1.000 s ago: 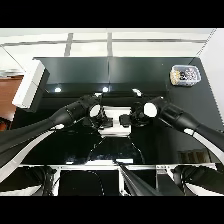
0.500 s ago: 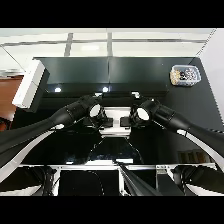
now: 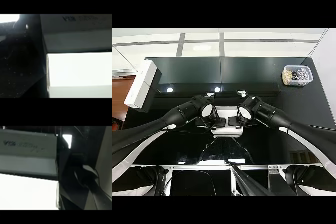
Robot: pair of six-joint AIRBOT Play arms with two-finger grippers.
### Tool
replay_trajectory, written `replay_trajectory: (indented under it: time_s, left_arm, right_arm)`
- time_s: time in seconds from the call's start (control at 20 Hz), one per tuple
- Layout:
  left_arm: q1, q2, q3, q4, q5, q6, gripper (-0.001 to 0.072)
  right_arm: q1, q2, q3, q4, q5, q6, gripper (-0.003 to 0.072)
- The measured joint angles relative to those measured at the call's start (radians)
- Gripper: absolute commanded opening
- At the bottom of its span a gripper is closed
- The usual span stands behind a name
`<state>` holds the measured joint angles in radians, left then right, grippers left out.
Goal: Fold the box and place the chain.
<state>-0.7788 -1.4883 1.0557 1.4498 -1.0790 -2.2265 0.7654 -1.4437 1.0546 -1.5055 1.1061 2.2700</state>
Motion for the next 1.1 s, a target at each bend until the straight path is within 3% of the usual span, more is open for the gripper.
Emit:
replay_trajectory:
  time_s: [0.45,0.5,0.55,0.7,0.8,0.9,0.95,1.0,1.05,1.1]
  left_arm:
    - [0.000,0.000,0.000,0.000,-0.003,0.002,0.0026]
    - [0.000,0.000,0.000,0.000,-0.003,0.002,0.0026]
    - [0.000,0.000,0.000,0.000,-0.003,0.002,0.0026]
    - [0.000,0.000,0.000,-0.002,-0.005,-0.002,0.0025]
    - [0.000,0.000,0.000,-0.002,-0.006,-0.002,0.0026]
    - [0.000,0.000,0.000,0.002,-0.005,0.003,0.0026]
    - [0.000,0.000,0.000,0.002,-0.003,0.004,0.0026]
    - [0.000,0.000,0.000,0.001,-0.003,0.004,0.0026]
    - [0.000,0.000,0.000,0.002,-0.003,0.003,0.0025]
    - [0.000,0.000,0.000,0.001,-0.003,0.003,0.0025]
  right_arm:
    - [0.004,-0.019,-0.003,0.021,0.008,0.018,0.0244]
    - [0.004,-0.020,-0.006,0.023,0.006,0.018,0.0192]
    - [0.004,-0.022,-0.009,0.025,0.003,0.018,0.0041]
    - [0.002,-0.024,-0.013,0.027,-0.001,0.024,0.0010]
    - [0.002,-0.024,-0.014,0.029,-0.005,0.018,0.0015]
    - [0.002,-0.024,-0.014,0.031,-0.006,0.008,0.0237]
    - [0.003,-0.024,-0.014,0.032,-0.008,0.008,0.0254]
    - [0.003,-0.024,-0.014,0.032,-0.009,0.008,0.0234]
    - [0.003,-0.024,-0.014,0.032,-0.008,0.007,0.0058]
    - [0.003,-0.024,-0.014,0.032,-0.009,0.004,0.0012]
